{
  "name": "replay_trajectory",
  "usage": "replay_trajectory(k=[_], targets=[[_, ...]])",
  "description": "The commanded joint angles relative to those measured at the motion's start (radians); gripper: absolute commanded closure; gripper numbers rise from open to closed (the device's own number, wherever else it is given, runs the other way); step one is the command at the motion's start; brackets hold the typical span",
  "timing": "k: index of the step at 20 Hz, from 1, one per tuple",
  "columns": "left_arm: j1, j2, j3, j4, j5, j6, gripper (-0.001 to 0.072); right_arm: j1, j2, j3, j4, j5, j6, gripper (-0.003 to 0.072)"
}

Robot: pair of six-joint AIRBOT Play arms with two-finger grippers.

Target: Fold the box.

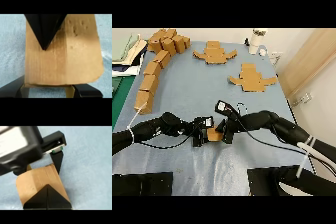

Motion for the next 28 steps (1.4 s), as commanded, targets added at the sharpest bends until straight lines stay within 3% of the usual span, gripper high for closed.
replay_trajectory(k=[1, 3, 5, 6, 11, 12, 13, 14, 22, 24, 28], targets=[[0.000, 0.000, 0.000, 0.000, 0.000, 0.000, 0.0184, 0.041, 0.087, -0.061, -0.085, 0.092, -0.087, 0.0681], [0.000, 0.000, 0.000, 0.000, 0.000, 0.000, 0.0185, 0.041, 0.089, -0.070, -0.136, 0.071, -0.090, 0.0663], [0.000, 0.000, 0.000, 0.000, 0.000, 0.000, 0.0185, 0.041, 0.090, -0.070, -0.143, 0.049, -0.160, 0.0327], [0.000, 0.000, -0.001, 0.000, 0.000, 0.000, 0.0184, 0.040, 0.090, -0.069, -0.148, 0.045, -0.188, 0.0258], [0.000, 0.000, 0.000, 0.000, 0.000, 0.000, 0.0184, 0.041, 0.090, -0.066, -0.155, 0.017, -0.211, 0.0257], [0.000, 0.000, 0.000, 0.000, 0.000, 0.000, 0.0185, 0.041, 0.091, -0.064, -0.155, 0.004, -0.211, 0.0235], [0.000, 0.000, 0.000, 0.000, 0.000, 0.000, 0.0185, 0.041, 0.091, -0.064, -0.155, -0.005, -0.212, 0.0119], [0.000, 0.000, 0.000, 0.000, 0.000, 0.000, 0.0185, 0.041, 0.091, -0.064, -0.155, -0.007, -0.220, 0.0083], [0.000, 0.000, 0.000, 0.000, 0.000, 0.000, 0.0185, 0.072, 0.083, -0.064, -0.241, 0.069, -0.299, 0.0090], [0.000, 0.000, 0.000, 0.000, 0.000, 0.000, 0.0184, 0.130, 0.085, -0.064, -0.343, 0.115, -0.203, 0.0162], [0.000, 0.000, 0.000, 0.000, 0.000, 0.000, 0.0185, 0.250, 0.091, -0.067, -0.584, 0.109, 0.126, 0.0164]])
